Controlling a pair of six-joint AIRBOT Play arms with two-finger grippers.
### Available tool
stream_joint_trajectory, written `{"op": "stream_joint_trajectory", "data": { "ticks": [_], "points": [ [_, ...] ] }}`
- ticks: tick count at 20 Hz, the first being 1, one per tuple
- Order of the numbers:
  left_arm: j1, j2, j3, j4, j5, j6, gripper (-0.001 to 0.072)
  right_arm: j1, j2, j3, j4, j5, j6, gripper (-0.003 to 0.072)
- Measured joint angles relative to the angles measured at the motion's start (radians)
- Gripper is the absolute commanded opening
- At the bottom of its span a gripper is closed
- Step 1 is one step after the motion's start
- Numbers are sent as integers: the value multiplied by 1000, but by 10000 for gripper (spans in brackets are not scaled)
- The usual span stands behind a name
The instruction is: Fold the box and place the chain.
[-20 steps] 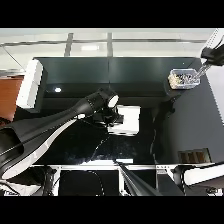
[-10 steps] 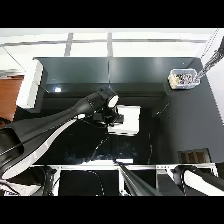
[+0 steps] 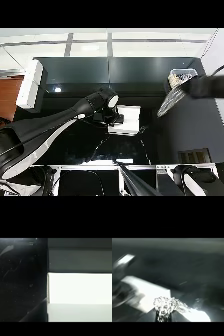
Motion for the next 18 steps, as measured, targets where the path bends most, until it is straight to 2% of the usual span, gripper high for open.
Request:
{"op": "stream_joint_trajectory", "data": {
  "ticks": [4,10,14,18],
  "points": [
    [0,0,0,0,2,0,24,179,3,-131,115,-143,6,10],
    [0,0,0,0,3,0,25,352,-114,-261,143,-332,30,12],
    [0,0,0,0,8,0,24,389,-201,-298,95,-361,48,12],
    [0,0,0,0,9,0,25,399,-232,-309,79,-372,52,12]
  ]
}}
